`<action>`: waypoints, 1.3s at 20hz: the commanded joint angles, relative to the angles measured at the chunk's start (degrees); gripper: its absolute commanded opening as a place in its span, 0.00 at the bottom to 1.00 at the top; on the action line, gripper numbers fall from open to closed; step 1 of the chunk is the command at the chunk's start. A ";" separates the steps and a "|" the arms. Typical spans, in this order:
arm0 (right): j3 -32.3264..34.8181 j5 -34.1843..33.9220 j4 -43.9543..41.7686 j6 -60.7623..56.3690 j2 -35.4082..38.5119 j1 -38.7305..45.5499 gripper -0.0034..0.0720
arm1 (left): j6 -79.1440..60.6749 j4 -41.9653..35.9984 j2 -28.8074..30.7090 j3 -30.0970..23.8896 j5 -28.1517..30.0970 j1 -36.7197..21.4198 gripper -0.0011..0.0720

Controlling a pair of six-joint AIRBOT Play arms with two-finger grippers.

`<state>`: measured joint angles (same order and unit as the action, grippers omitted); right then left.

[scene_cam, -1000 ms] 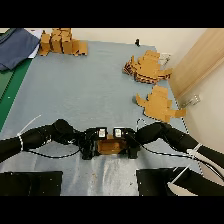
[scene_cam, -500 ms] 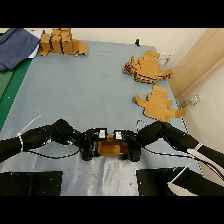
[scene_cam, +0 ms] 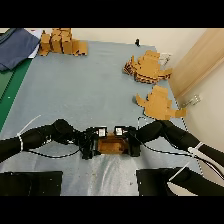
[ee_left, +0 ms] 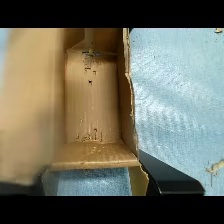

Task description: Fold the box.

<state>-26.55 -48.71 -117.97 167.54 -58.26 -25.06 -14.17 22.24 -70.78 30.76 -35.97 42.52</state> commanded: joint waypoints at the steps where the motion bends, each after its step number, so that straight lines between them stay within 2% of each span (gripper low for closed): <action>1: -1.29 1.11 0.98 -0.20 0.13 0.09 1.00 | -0.11 0.07 0.00 0.02 -0.44 0.00 0.60; 3: -2.51 -1.01 2.78 -1.97 0.81 0.09 1.00 | -0.11 0.07 0.00 0.02 -0.44 0.00 0.60; 7: -4.22 -13.75 4.76 -2.01 5.07 0.09 1.00 | -0.11 0.07 0.00 0.02 -0.44 0.00 0.60; 9: -4.22 -17.86 4.63 -2.40 8.87 0.09 1.00 | -0.11 0.07 0.00 0.02 -0.44 0.00 0.60; 15: -5.64 -19.34 0.92 -9.49 25.77 0.04 0.99 | -0.11 0.07 0.00 0.02 -0.44 0.00 0.60; 16: -5.62 -19.82 -1.51 -14.73 27.82 0.04 0.99 | -0.11 0.07 0.00 0.02 -0.44 0.00 0.60; 19: -5.62 -22.21 -8.52 -47.91 32.26 0.00 0.99 | -0.11 0.07 0.00 0.02 -0.44 0.00 0.60; 22: -5.62 -23.98 -8.85 -73.40 34.25 -0.39 0.97 | -0.11 0.07 0.00 0.02 -0.44 0.00 0.60; 23: -5.57 -25.70 -8.20 -76.52 34.27 -0.39 0.97 | -0.11 0.07 0.00 0.02 -0.44 0.00 0.60; 24: -5.40 -27.08 -7.19 -76.15 33.94 -0.39 0.79 | -0.11 0.07 0.00 0.02 -0.44 0.00 0.60; 25: -4.83 -26.82 -6.56 -76.22 33.22 -0.39 0.35 | -0.11 0.07 0.00 0.02 -0.44 0.00 0.60; 26: -4.28 -26.05 -6.95 -76.32 32.00 -0.39 0.29 | -0.11 0.07 0.00 0.02 -0.44 0.00 0.60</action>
<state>-31.62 -73.65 -124.84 101.12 -25.61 -25.39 -14.28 22.31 -70.78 30.76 -36.42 42.54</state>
